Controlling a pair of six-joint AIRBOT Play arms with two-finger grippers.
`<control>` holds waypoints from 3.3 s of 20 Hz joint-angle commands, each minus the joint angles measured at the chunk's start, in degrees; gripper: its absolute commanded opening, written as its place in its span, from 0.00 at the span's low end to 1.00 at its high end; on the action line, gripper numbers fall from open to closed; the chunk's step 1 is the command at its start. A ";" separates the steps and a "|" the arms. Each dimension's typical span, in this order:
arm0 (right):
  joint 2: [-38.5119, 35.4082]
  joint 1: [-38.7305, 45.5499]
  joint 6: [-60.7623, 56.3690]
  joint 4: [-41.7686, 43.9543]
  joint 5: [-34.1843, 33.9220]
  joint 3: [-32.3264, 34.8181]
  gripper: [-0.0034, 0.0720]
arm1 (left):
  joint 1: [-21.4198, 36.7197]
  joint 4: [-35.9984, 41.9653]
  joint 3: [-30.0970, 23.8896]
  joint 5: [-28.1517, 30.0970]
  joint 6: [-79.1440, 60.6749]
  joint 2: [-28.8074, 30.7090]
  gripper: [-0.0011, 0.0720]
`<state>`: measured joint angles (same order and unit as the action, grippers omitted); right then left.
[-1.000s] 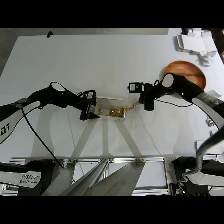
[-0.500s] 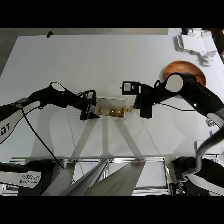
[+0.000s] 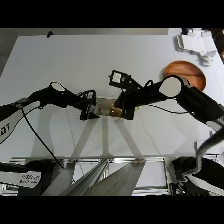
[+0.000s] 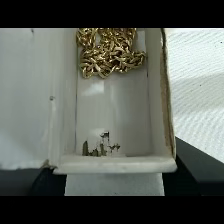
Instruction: Fold the box and place the chain.
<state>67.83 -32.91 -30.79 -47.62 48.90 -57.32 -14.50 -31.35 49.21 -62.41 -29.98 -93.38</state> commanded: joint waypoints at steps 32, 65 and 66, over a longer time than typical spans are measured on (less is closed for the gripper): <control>5.60 -0.70 -16.13 -8.98 -1.92 1.90 0.46 | 0.00 0.00 0.04 0.02 0.00 0.00 0.44; 21.92 20.90 37.13 -11.96 5.27 1.92 0.06 | 0.00 -0.02 0.04 0.02 -0.02 0.00 0.44; 20.63 20.59 35.45 -11.93 6.82 1.90 0.06 | 0.00 -0.02 0.04 0.04 -0.02 0.00 0.44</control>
<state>89.84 -11.90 6.94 -59.55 51.88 -55.40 -14.50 -31.35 49.21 -62.41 -29.98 -93.36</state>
